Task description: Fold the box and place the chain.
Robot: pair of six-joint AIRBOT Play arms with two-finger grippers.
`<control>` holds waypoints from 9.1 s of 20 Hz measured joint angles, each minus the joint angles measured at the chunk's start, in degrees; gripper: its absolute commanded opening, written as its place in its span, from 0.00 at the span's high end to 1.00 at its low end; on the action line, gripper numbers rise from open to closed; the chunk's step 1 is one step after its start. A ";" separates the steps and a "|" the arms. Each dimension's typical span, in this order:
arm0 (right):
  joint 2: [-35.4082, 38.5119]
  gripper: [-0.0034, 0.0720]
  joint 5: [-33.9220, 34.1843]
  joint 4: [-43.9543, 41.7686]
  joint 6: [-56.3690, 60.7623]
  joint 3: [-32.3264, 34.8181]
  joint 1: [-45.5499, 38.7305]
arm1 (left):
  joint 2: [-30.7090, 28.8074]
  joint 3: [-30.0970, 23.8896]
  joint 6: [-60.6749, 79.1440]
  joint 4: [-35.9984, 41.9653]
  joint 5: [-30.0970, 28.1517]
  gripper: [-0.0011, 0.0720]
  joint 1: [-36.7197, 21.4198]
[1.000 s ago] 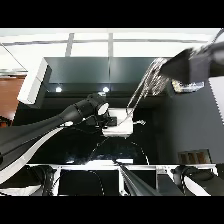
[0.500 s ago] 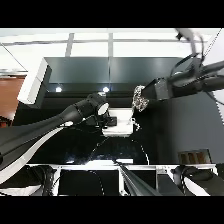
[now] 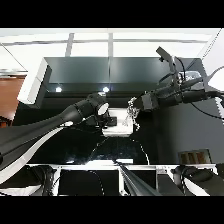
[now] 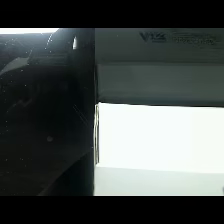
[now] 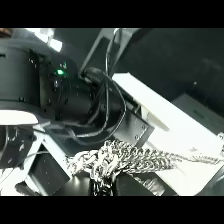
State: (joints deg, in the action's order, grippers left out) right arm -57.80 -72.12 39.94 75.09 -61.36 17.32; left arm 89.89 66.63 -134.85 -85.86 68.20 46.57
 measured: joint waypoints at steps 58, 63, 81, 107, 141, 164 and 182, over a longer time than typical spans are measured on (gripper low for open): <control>-3.13 0.03 42.82 -2.60 -74.38 37.88 5.03 | 0.00 0.00 0.04 -0.02 1.01 0.95 -0.02; -7.80 0.03 39.82 -10.80 -86.29 35.10 1.16 | 0.00 0.00 0.00 -0.02 1.31 0.95 -0.02; -12.15 0.94 39.56 -11.04 -86.51 32.92 1.36 | 0.00 0.00 -0.02 0.00 1.27 0.95 -0.02; 13.14 0.94 10.36 0.15 -18.86 10.03 1.31 | 0.00 0.00 -0.02 0.02 1.22 0.95 -0.02; 5.79 0.46 3.72 27.58 -10.36 10.88 -18.10 | -1.73 1.25 0.61 -0.04 -1.36 0.11 0.96; 5.73 0.46 3.41 19.50 -6.69 11.28 -18.16 | -40.30 -40.65 100.67 37.03 -15.76 0.01 -27.78; 5.73 0.46 5.68 18.69 -4.04 16.00 -18.16 | -13.22 -30.64 150.73 52.43 -22.29 0.01 -24.61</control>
State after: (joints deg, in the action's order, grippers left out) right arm -52.07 -66.43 58.63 71.05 -45.36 -0.84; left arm 76.66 35.99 15.88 -33.43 45.91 21.96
